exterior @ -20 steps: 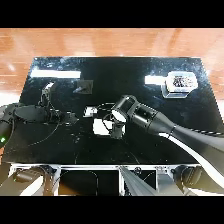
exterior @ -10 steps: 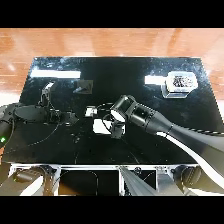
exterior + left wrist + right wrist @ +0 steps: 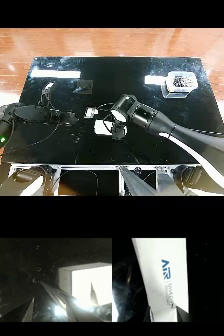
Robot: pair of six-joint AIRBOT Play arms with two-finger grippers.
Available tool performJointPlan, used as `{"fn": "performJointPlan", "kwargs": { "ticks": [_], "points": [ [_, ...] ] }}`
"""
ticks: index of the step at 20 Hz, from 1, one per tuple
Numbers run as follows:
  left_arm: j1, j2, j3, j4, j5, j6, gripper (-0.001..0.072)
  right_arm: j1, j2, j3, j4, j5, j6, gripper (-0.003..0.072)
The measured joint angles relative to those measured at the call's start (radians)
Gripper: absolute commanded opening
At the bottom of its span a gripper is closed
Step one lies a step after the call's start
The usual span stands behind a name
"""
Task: Fold the box and place the chain.
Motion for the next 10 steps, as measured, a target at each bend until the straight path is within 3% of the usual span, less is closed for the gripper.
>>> {"fn": "performJointPlan", "kwargs": {
  "ticks": [10],
  "points": [
    [0.0, 0.0, 0.0, 0.0, 0.004, 0.0, 0.0507, 0.0, 0.011, 0.017, -0.002, 0.001, 0.0, 0.0311]
  ]
}}
